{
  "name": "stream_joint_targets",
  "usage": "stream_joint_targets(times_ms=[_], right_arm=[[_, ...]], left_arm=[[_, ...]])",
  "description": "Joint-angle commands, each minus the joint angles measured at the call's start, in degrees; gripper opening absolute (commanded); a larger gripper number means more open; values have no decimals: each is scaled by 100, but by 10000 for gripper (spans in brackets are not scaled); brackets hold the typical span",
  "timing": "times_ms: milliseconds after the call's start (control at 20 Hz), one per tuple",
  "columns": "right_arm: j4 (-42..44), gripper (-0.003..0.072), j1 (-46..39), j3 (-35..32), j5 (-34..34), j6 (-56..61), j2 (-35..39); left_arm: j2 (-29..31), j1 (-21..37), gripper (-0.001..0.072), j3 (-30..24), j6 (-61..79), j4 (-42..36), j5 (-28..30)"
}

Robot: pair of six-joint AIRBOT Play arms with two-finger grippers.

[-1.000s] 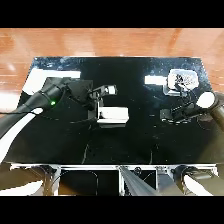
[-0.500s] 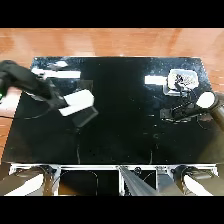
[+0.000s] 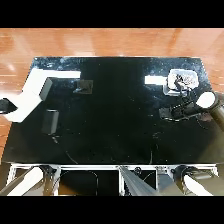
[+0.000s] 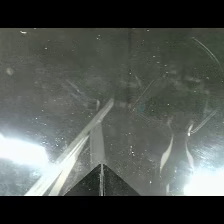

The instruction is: Fold the box and place the chain.

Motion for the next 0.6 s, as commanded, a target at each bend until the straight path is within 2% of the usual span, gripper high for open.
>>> stream_joint_targets(times_ms=[0,400,550], right_arm=[[151,31,-4,-2,-50,-4,4],[426,31,-4,-2,-46,149,4],[424,31,-4,-2,-48,238,4]], left_arm=[[-133,824,19,-13,321,-149,-407],[-1462,734,19,-13,962,-601,-868],[-1705,516,19,-173,1067,-595,-1211]])
